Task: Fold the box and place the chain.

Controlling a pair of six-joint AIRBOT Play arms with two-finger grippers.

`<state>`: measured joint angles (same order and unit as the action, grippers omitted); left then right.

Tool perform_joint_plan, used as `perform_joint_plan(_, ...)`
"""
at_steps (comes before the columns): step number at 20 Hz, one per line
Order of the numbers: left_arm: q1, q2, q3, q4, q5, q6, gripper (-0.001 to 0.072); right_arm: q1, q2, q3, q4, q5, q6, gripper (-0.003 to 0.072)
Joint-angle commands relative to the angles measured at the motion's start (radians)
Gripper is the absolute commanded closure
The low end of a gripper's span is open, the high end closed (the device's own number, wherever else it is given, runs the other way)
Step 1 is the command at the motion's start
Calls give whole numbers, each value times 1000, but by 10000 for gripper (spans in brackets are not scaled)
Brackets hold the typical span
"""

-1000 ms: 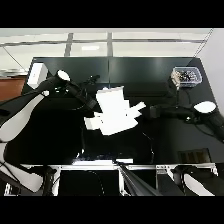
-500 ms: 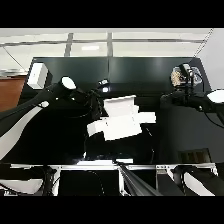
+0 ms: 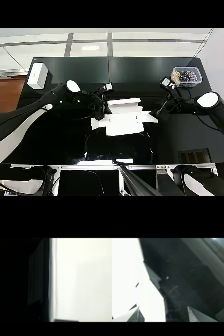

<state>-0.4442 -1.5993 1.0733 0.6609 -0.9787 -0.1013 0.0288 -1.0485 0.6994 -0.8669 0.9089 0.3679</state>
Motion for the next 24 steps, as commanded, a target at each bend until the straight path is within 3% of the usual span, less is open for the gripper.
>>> perform_joint_plan(1,-13,0,-41,-10,34,76,686,10,0,-6,-30,42,-36,-20)
perform_joint_plan(10,-15,-2,-62,49,64,184,682,83,-11,-101,-32,51,-142,-21)
perform_joint_plan(15,-14,-2,-62,45,53,180,681,196,-16,-145,17,-13,-169,-20)
perform_joint_plan(24,-14,-2,-62,45,53,180,681,235,-65,-148,-34,-34,-335,-20)
